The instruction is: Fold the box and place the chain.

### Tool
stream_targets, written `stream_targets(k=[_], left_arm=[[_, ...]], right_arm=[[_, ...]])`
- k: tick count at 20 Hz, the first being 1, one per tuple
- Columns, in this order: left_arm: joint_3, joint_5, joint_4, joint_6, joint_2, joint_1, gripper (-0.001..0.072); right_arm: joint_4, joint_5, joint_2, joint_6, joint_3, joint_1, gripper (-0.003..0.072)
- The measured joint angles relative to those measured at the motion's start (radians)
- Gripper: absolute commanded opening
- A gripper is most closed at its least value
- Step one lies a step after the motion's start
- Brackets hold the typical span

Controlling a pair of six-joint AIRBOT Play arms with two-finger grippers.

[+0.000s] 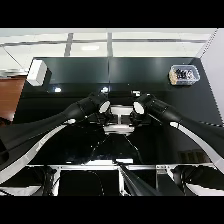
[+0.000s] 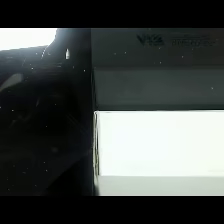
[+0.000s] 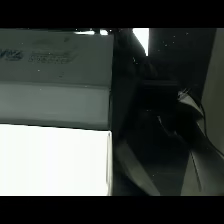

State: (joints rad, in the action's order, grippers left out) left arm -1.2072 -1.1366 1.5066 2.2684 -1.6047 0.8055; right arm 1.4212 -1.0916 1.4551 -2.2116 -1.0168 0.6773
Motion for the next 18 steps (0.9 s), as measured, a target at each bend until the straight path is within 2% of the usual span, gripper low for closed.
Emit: stream_targets(k=[4,8,11,14,15,16,18], left_arm=[[0.0,0.001,0.0,0.001,0.0,0.0,0.0025],[0.0,0.002,0.0,0.001,0.0,0.0,0.0025],[0.0,0.003,0.0,0.004,0.0,0.0,0.0025],[0.0,0.003,0.0,0.004,0.0,0.0,0.0025],[0.0,0.003,0.0,0.004,0.0,0.0,0.0025],[0.0,0.003,0.0,0.004,0.0,0.0,0.0025],[0.0,0.002,0.0,0.004,0.0,0.0,0.0025]], right_arm=[[0.003,-0.013,-0.031,0.029,-0.002,-0.002,0.0299],[0.048,-0.074,-0.18,0.086,-0.005,-0.006,0.0299],[0.219,-0.134,-0.325,0.103,-0.005,-0.021,0.0299],[0.491,-0.132,-0.416,0.11,0.006,-0.078,0.0302],[0.557,-0.091,-0.43,0.111,0.02,-0.114,0.0427],[0.608,-0.019,-0.441,0.111,0.04,-0.161,0.072],[0.642,0.15,-0.438,0.084,0.087,-0.268,0.0718]])
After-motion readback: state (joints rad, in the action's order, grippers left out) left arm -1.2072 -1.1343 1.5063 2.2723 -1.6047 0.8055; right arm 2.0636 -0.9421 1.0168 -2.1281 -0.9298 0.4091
